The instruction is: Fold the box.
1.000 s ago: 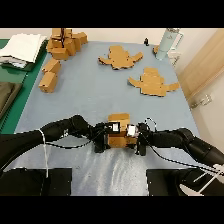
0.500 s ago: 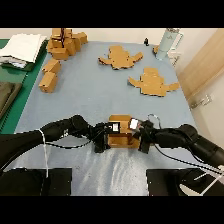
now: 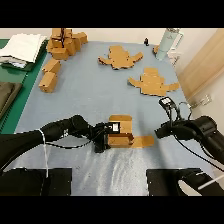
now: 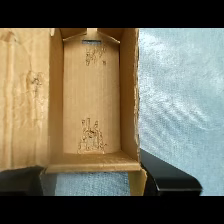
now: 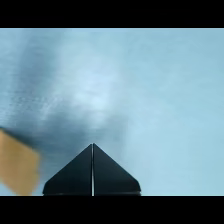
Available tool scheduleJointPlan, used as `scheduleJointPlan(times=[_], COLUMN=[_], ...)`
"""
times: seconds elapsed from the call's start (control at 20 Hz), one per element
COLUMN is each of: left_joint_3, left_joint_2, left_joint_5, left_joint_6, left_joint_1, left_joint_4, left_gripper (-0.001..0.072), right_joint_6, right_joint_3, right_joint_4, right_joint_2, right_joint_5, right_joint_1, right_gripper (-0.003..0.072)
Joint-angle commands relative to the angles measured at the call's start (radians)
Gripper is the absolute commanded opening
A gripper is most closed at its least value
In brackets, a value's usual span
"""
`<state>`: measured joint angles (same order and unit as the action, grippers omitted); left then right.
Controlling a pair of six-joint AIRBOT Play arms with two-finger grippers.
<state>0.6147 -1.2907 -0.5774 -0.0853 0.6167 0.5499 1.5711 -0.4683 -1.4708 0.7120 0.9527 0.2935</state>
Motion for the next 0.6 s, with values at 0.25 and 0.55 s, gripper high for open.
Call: scheduleJointPlan(times=[0.25, 0.55], left_joint_3=[0.000, 0.000], left_joint_2=[0.000, 0.000], left_joint_5=[0.000, 0.000], left_joint_6=[0.000, 0.000], left_joint_1=[0.000, 0.000], left_joint_4=[0.000, 0.000], left_gripper=[0.0477, 0.0477], right_joint_6=[0.132, 0.132], right_joint_3=[0.031, 0.031], right_joint_4=[-0.491, -0.526], right_joint_2=[0.165, 0.126], right_joint_5=[0.007, 0.029], right_joint_1=[0.015, 0.039], right_gripper=[0.0003, 0.0003])
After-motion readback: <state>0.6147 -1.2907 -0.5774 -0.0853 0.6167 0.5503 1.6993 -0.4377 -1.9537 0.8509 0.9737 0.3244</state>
